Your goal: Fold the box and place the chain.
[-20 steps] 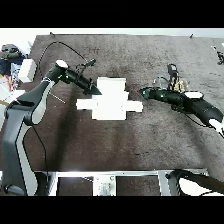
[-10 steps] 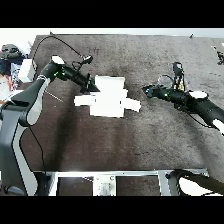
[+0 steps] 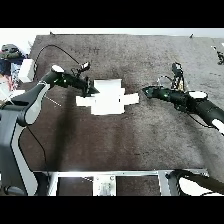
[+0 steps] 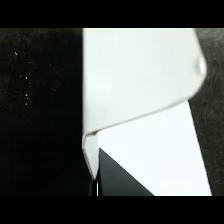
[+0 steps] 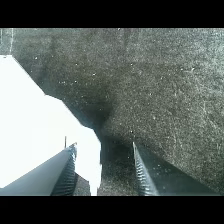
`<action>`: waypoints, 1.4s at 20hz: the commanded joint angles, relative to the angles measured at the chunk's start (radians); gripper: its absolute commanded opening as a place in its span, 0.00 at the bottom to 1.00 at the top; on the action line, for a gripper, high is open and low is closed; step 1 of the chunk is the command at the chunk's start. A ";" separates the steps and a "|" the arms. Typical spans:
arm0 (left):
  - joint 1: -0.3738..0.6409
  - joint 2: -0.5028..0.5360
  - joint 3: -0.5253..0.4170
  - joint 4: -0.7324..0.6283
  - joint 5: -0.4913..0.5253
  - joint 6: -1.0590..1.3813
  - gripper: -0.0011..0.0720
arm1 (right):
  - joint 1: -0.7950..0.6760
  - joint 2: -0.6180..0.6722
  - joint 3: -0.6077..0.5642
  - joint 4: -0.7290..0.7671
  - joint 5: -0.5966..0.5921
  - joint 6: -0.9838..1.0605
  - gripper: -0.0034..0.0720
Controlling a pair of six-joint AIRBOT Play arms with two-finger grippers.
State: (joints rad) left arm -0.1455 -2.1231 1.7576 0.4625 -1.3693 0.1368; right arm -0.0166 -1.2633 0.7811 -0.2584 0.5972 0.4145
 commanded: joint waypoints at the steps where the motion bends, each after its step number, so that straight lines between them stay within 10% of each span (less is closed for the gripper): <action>1: 0.000 -0.003 -0.057 -0.004 0.034 0.108 0.02 | 0.001 -0.002 0.000 -0.006 0.000 -0.005 0.57; 12: 0.000 -0.002 -0.066 0.084 0.035 0.107 0.03 | 0.002 -0.002 0.000 -0.006 0.018 -0.215 0.57; 15: 0.000 -0.002 -0.066 0.080 0.035 0.107 0.03 | 0.047 -0.002 0.000 -0.006 0.019 -0.422 0.85; 21: 0.000 -0.002 -0.066 0.079 0.035 0.107 0.03 | 0.261 -0.035 0.000 -0.022 0.016 -0.846 0.85; 28: 0.000 -0.002 -0.066 0.078 0.035 0.107 0.03 | 0.395 -0.161 0.004 -0.281 0.000 -0.864 0.98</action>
State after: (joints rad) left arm -0.1459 -2.1246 1.6917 0.5400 -1.3357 0.2436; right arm 0.3271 -1.3872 0.7845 -0.4404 0.6136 -0.4168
